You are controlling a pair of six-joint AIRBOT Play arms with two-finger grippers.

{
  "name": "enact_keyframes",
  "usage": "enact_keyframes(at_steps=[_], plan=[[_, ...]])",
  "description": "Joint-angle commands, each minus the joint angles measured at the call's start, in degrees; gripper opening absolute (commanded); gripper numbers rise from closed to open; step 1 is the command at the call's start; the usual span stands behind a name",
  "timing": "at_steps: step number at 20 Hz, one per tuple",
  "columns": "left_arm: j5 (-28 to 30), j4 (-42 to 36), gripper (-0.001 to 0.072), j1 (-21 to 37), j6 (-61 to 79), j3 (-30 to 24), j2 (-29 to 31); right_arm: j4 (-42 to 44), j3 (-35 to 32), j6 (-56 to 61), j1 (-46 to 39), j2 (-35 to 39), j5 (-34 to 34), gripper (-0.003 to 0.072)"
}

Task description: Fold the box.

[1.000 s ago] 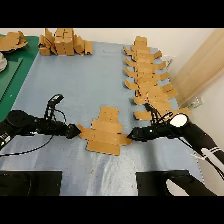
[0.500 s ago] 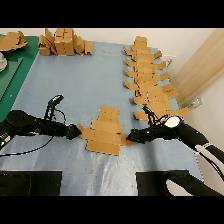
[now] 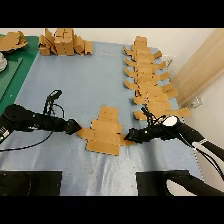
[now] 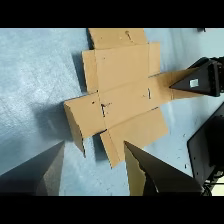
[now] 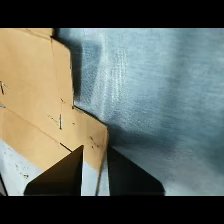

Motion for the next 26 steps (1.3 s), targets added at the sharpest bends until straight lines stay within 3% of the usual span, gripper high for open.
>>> enact_keyframes(at_steps=[1, 2, 5, 9, 14, 20, 26], plan=[[-5.6, 0.1, 0.0561, 4.7, 1.0, 2.9, -3.9, 2.8, 0.0, -2.4, 0.2, -0.1, 3.7, 0.0148], [-6.6, 0.1, 0.0561, 6.4, 2.2, 3.6, -5.4, 2.8, 0.0, -3.2, 0.6, -0.1, 4.3, 0.0033], [-10.2, -1.4, 0.0560, 10.6, 5.4, 6.3, -9.2, 3.2, 0.0, -4.0, 1.8, 1.2, 6.3, 0.0004], [-14.3, -6.7, 0.0560, 11.8, 11.4, 9.4, -12.5, 3.7, 0.0, -6.8, 2.0, 7.6, 9.4, 0.0003], [-22.5, -14.1, 0.0562, 11.8, 20.0, 12.9, -24.7, 3.6, 0.0, -13.6, 4.4, 10.7, 10.1, 0.0003], [-21.8, -16.6, 0.0563, 10.8, 24.8, 13.3, -34.2, 3.4, 0.0, -13.4, 5.4, 10.7, 9.7, 0.0003], [-21.6, -17.1, 0.0563, 4.5, 26.9, 17.2, -40.1, 3.4, 0.0, -13.3, 5.4, 10.7, 9.5, 0.0004]])
